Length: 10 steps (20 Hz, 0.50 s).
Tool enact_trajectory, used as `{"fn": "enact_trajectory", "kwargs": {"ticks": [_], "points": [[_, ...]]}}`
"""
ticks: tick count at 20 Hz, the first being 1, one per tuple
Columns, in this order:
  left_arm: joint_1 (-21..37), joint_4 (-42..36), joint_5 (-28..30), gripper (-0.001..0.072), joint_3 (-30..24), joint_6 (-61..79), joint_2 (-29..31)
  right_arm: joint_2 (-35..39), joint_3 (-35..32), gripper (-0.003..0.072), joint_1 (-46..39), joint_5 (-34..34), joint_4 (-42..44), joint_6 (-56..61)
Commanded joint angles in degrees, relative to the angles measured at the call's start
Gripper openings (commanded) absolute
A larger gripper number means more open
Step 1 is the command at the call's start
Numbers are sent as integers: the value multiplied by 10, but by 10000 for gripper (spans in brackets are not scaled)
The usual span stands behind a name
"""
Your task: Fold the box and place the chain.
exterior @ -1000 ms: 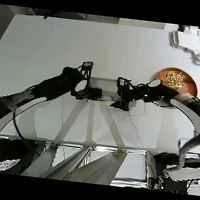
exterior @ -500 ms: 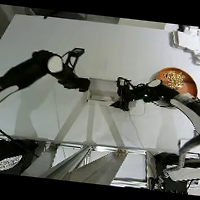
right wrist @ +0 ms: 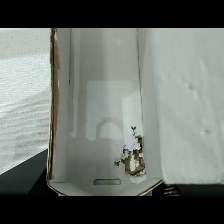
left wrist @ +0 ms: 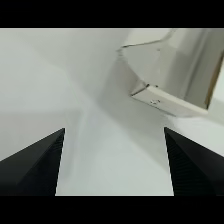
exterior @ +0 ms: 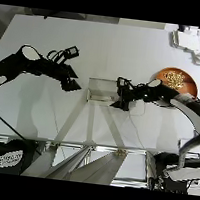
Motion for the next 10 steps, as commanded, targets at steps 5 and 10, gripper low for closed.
{"fn": "enact_trajectory", "kwargs": {"ticks": [5,10], "points": [[-30,-52,-47,699,-5,286,-73,0,1,472,0,0,0,0],[-47,-78,-35,698,-6,287,-81,0,1,472,0,0,0,0]]}}
